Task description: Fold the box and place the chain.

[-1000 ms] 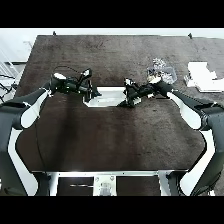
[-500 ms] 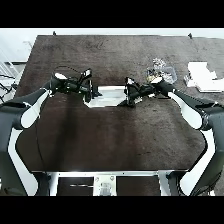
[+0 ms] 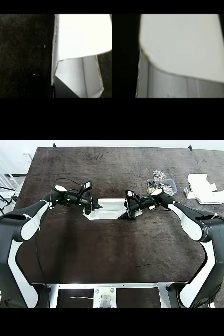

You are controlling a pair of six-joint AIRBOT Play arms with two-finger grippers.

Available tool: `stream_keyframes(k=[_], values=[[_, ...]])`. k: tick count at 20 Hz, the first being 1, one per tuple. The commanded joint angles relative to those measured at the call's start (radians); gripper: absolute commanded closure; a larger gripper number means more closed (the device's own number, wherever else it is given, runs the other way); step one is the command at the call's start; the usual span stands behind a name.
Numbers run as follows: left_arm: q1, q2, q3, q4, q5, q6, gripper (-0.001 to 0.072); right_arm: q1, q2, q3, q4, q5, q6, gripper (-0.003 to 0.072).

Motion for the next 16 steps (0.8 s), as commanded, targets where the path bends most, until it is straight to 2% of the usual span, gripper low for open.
stream_keyframes(k=[1,16], values=[[0.001,0.000,0.000,-0.001,0.002,0.000,0.0690,0.000,-0.001,0.006,-0.020,0.009,0.005,0.0121],[0.001,0.000,0.000,-0.001,0.002,0.000,0.0690,0.001,-0.002,0.008,-0.023,0.005,0.013,0.0122]])
